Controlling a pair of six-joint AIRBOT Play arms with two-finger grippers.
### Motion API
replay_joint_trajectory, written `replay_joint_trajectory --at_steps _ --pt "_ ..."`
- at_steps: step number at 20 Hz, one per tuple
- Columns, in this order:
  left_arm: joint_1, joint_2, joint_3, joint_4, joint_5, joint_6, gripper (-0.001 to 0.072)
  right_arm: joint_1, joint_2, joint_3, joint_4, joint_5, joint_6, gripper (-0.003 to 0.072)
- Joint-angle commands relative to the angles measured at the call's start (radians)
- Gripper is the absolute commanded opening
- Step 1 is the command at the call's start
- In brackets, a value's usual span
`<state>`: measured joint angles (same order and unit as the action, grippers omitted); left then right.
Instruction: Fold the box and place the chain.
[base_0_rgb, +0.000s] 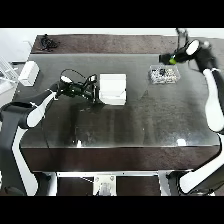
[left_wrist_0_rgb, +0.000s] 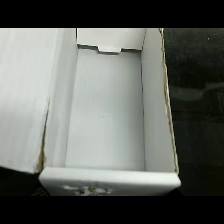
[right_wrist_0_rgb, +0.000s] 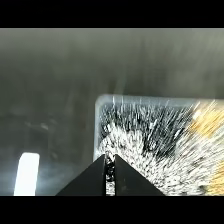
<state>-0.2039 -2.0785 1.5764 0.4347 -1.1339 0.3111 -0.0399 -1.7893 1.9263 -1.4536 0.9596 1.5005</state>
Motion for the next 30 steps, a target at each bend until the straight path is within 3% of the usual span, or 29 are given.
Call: replay_joint_trajectory --at_steps 1,6,10,15,20,30 --pt "0.0 -0.001 0.0 0.001 0.0 0.0 0.0371 0.06 0.187 0.016 -0.084 0.032 0.01 0.0009" --pt "0.0 -0.001 0.0 0.0 0.0 0.0 0.0371 0.224 0.46 0.016 -0.156 0.027 -0.005 0.0009" --pt "0.0 -0.001 0.0 0.001 0.0 0.0 0.0371 0.381 0.57 0.016 -0.157 0.003 -0.048 0.001" --pt "0.0 -0.001 0.0 0.0 0.0 0.0 0.0371 0.517 0.565 -0.002 -0.163 0.003 -0.069 0.001" --pt "0.0 -0.001 0.0 0.0 0.0 0.0 0.0371 0.608 0.561 -0.1 -0.159 -0.01 -0.06 0.001" --pt "0.0 -0.001 0.0 0.0 0.0 0.0 0.0371 0.612 0.554 -0.415 -0.152 -0.248 0.085 0.001"
